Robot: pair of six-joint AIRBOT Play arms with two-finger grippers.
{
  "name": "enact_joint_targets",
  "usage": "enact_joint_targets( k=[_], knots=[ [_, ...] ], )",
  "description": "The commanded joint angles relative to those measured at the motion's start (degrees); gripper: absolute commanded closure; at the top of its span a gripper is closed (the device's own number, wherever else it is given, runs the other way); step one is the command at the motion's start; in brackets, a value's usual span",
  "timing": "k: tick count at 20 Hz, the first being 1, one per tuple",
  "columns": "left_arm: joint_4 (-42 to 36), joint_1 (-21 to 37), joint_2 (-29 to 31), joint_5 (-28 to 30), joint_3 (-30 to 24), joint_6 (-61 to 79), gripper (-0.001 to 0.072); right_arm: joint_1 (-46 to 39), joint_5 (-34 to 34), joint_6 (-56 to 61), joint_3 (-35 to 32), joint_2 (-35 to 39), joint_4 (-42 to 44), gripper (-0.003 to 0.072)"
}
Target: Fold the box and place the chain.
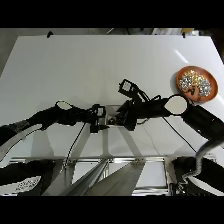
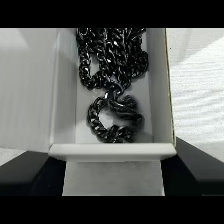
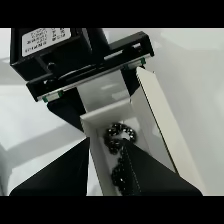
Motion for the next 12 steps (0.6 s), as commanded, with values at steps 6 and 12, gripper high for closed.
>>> enact_joint_targets(
  k=[6, 12],
  knots=[
    [0.0, 0.02, 0.04, 0.0, 0.02, 0.0, 0.0456, -8.68, 18.12, 1.07, -0.22, 5.51, -31.21, 0.0513],
    [0.0, 0.02, 0.04, 0.0, 0.02, 0.0, 0.0456, -14.62, 15.96, -14.6, -3.8, 1.42, -32.5, 0.0512]
  ],
)
